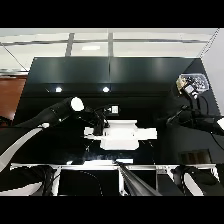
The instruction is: Fold the box and place the chain.
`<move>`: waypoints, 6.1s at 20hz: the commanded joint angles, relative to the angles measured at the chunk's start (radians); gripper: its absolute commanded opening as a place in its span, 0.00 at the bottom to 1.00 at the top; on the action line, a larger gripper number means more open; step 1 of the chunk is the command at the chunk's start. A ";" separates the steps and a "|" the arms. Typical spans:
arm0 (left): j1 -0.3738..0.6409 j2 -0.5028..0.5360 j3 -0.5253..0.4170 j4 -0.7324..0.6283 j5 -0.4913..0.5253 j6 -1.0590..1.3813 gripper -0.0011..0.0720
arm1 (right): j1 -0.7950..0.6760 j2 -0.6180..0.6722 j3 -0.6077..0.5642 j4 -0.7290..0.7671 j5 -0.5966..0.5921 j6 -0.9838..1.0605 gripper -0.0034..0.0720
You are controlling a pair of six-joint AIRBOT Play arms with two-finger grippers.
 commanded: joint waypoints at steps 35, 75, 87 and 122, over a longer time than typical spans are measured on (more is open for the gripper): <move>-0.004 -0.013 0.000 0.003 0.015 0.008 0.05 | 0.616 -0.209 -0.166 0.007 -0.267 -0.572 0.90; -0.004 -0.017 0.000 0.003 0.015 0.008 0.05 | 0.455 -0.335 -0.039 0.231 -0.181 -0.729 0.90; -0.004 -0.017 0.000 0.003 0.015 0.008 0.05 | 0.455 -0.443 -0.055 0.188 -0.216 -0.758 0.90; -0.004 -0.017 0.000 -0.001 0.015 0.008 0.05 | 0.455 -0.488 -0.055 0.215 -0.217 -0.812 0.87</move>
